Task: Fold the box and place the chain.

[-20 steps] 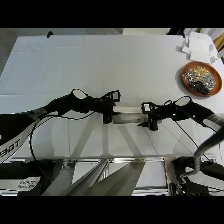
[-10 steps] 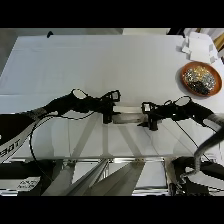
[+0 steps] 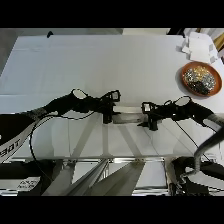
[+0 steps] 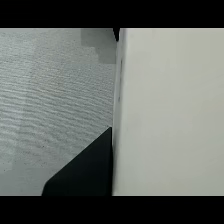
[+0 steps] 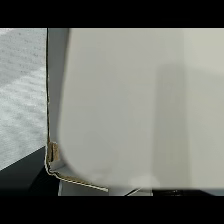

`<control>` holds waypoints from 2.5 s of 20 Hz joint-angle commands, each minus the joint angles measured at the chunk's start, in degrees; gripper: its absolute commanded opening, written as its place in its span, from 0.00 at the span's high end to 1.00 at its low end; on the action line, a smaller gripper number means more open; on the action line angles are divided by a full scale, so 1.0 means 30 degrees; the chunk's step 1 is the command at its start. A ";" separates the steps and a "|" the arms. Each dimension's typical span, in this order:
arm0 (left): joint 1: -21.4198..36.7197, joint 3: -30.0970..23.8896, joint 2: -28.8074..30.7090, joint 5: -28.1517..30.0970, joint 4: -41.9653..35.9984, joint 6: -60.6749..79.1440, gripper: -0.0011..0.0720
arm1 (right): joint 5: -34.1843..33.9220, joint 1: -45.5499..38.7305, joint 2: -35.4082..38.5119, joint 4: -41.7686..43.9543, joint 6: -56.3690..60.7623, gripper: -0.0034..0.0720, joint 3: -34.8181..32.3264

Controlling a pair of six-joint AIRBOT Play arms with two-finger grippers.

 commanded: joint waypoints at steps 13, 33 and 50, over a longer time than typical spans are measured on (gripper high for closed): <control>-0.0029 0.0015 0.0007 -0.0044 0.0000 0.0000 0.97 | 0.0051 0.0022 -0.0007 -0.0007 0.0000 0.46 -0.0015; 0.2222 0.0015 0.5996 -0.5894 1.2560 -1.2896 0.27 | 0.0051 0.0022 -0.0007 -0.0007 0.0000 0.46 -0.0015; -0.4532 0.0015 0.7606 -0.1093 0.9675 -1.5373 0.98 | 0.0051 0.0022 -0.0007 0.0000 0.0000 0.46 -0.0015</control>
